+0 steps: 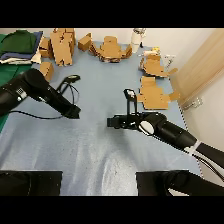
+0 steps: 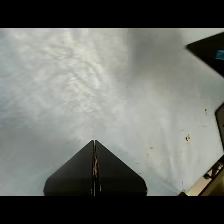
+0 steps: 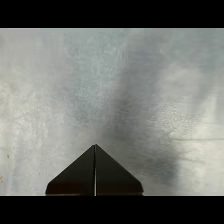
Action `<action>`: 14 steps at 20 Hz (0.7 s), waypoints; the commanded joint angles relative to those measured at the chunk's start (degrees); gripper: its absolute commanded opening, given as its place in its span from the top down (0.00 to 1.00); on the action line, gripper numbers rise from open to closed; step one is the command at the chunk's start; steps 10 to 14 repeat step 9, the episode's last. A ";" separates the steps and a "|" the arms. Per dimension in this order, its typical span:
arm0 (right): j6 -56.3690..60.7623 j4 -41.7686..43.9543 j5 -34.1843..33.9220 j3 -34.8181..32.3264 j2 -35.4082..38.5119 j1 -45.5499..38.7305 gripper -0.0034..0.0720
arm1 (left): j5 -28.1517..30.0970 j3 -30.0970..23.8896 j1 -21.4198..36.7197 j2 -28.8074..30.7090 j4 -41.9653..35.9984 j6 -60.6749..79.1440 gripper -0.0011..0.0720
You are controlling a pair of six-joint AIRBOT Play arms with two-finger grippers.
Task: Fold the box.
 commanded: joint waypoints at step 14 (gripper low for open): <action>-1.55 3.28 1.31 1.16 -2.58 0.66 0.95 | 3.85 -1.81 -4.96 -0.94 -1.22 0.33 0.97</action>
